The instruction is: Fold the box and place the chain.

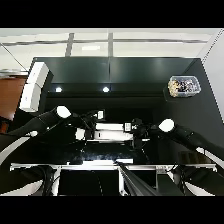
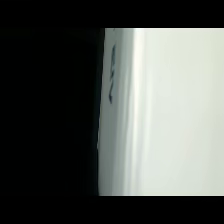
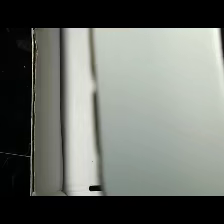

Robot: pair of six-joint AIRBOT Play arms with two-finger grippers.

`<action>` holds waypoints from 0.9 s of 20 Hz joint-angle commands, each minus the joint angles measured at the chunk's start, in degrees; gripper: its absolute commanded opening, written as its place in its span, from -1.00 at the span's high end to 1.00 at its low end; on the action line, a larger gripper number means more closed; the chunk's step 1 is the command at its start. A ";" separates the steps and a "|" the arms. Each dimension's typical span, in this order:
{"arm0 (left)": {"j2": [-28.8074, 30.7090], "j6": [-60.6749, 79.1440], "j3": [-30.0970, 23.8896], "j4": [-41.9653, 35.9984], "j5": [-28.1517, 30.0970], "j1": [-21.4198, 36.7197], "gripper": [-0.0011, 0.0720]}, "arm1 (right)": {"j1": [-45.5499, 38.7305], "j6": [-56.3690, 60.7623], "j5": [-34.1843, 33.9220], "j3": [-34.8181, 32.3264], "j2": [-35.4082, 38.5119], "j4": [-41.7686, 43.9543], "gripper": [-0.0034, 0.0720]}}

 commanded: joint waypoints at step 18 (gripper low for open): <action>0.00 0.04 0.00 0.17 0.00 -0.02 0.88 | 0.26 1.44 -1.16 0.07 -0.07 -0.87 -0.55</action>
